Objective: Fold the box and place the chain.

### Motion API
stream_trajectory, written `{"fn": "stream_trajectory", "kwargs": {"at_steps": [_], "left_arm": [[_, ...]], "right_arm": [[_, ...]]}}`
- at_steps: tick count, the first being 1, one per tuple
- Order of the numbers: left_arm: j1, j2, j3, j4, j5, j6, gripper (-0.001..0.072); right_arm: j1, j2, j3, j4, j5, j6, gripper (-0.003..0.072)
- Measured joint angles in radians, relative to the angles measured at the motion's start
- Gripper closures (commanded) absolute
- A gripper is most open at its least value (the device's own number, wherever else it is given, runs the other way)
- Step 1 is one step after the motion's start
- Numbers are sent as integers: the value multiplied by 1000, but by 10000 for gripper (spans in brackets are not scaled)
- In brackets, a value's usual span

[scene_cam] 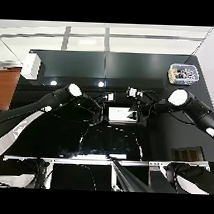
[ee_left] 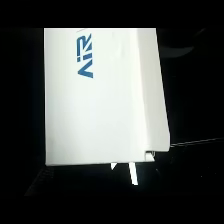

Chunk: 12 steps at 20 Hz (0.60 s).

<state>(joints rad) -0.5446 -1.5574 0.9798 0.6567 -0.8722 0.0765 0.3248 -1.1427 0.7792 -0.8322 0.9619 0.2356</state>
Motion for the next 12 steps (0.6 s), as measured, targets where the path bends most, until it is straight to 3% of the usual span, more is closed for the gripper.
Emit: {"fn": "stream_trajectory", "kwargs": {"at_steps": [12], "left_arm": [[0, 0, 0, 0, -2, 2, 317]], "right_arm": [[0, 7, 25, -24, -23, 69, 389]]}}
